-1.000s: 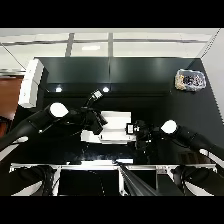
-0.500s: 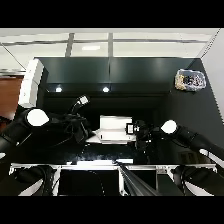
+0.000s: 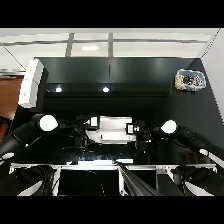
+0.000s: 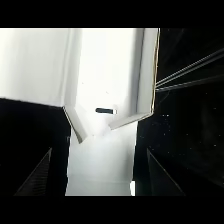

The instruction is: Fold the box and place the chain.

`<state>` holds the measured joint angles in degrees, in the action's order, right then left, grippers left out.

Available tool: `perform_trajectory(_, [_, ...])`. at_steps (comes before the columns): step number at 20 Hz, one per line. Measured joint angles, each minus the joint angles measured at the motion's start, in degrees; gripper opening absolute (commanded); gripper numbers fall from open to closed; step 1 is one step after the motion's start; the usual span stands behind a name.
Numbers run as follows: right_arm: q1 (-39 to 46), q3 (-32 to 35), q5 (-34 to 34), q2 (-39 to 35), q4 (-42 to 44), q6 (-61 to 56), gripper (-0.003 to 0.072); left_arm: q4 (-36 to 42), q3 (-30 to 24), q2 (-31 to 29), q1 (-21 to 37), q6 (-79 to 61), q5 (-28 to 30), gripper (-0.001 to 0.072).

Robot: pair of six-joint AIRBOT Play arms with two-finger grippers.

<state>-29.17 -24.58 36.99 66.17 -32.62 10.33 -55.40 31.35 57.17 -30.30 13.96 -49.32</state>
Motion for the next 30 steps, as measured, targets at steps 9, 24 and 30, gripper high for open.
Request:
perform_trajectory(9, [0.0,0.0,0.0,0.0,0.0,0.0,0.0232,4.5,0.0,4.7,-3.8,-2.9,4.4,0.0255])
perform_trajectory(24, [0.0,0.0,0.0,0.0,0.0,0.0,0.0232,16.9,-0.1,9.2,-4.2,-3.2,6.7,0.0183])
perform_trajectory(30, [0.0,0.0,0.0,0.0,0.0,0.0,0.0232,18.1,-0.1,9.8,-4.2,-3.2,6.8,0.0097])
